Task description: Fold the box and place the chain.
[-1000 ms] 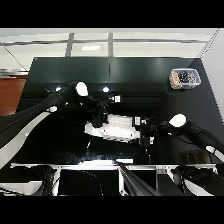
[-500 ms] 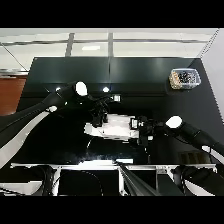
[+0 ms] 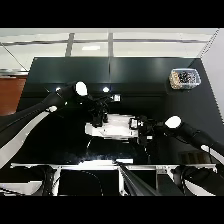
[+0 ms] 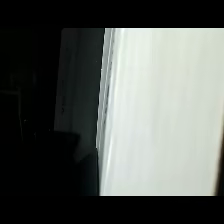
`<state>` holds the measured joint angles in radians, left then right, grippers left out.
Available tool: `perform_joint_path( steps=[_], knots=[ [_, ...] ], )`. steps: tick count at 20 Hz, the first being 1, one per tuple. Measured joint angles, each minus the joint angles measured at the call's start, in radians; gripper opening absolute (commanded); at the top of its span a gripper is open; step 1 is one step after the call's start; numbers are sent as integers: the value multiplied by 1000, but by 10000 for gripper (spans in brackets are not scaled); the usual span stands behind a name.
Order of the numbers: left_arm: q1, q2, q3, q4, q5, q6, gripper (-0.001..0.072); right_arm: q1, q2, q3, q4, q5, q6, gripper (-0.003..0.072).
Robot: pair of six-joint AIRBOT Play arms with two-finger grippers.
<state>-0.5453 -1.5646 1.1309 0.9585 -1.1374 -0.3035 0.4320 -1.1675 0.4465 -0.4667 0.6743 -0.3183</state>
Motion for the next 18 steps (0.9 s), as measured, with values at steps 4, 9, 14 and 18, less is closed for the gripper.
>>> perform_joint_path(
  steps=[4, 9, 14, 18],
  knots=[
    [0, 0, 0, 0, 0, 0, 30, 7, -2, 0, -12, -7, 8, 686],
    [0, 0, 0, 0, -1, 0, 30, 10, -3, 0, -22, -21, 24, 533],
    [2, 2, 6, 8, -53, -15, 208, 11, -3, 0, -23, -23, 30, 480],
    [3, 37, 18, 91, -111, -80, 450, 11, -3, 0, -24, -29, 30, 480]
  ],
)
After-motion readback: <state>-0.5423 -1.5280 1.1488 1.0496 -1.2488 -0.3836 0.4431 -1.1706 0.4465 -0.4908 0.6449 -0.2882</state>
